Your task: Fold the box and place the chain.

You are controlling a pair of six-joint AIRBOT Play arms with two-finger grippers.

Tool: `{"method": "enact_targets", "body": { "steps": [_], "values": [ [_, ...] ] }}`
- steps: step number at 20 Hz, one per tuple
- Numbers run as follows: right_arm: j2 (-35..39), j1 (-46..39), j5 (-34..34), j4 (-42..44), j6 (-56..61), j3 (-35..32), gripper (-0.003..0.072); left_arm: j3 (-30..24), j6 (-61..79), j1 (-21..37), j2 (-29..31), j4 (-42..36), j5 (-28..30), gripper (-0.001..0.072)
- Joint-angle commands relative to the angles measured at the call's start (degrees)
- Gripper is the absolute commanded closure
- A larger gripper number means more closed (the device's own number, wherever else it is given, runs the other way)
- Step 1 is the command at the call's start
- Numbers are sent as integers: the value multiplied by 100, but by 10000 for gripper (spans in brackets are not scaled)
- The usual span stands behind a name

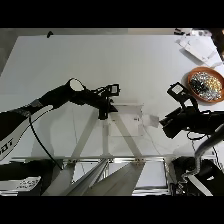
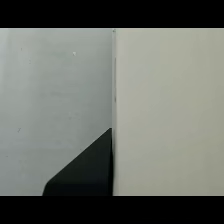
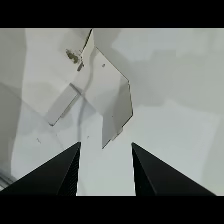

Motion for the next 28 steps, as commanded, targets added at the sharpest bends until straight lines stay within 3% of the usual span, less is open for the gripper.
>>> {"method": "enact_targets", "body": {
  "steps": [1, 28],
  "values": [
    [4, 0, -262, -11, -2, 7, 324, 2, 17, 39, -190, -74, 2, 707],
    [4, 0, -385, -17, -70, 7, 325, 2, 7, 39, -393, -50, -26, 696]
  ]
}}
